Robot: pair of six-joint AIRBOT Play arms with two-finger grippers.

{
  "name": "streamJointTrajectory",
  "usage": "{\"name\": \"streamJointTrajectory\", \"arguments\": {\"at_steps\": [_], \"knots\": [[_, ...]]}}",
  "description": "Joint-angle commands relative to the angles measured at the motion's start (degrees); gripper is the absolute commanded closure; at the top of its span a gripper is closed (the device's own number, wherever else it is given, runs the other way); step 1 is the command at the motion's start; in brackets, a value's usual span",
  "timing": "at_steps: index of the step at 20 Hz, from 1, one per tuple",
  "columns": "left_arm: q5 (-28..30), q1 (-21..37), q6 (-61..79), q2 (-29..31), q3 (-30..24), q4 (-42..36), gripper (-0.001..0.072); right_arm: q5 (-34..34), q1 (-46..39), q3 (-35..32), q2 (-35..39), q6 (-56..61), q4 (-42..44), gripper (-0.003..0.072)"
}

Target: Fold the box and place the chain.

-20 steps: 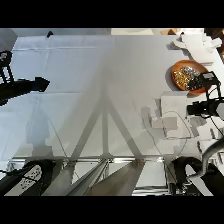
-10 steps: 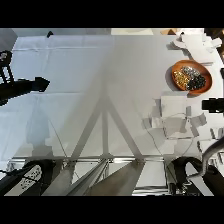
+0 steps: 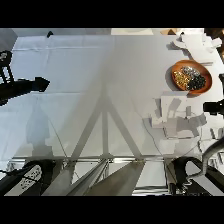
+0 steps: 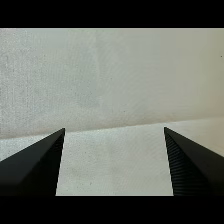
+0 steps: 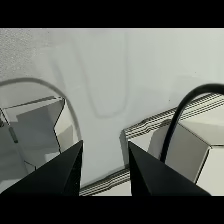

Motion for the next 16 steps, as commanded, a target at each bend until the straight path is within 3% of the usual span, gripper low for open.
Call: {"name": "streamJointTrajectory", "arguments": {"at_steps": [1, 7, 16], "knots": [[0.0, 0.0, 0.0, 0.0, 0.0, 0.0, 0.0012, 1.0, -0.2, 0.6, -4.1, -3.7, 3.1, 0.0366], [0.0, 0.0, 0.0, 0.0, 0.0, 0.0, 0.0012, 1.0, -0.2, 0.7, -8.4, -5.0, 6.1, 0.0365], [0.0, 0.0, 0.0, 0.0, 0.0, 0.0, 0.0012, -10.9, -0.2, 0.7, -8.8, -4.3, 7.6, 0.0368]]}}
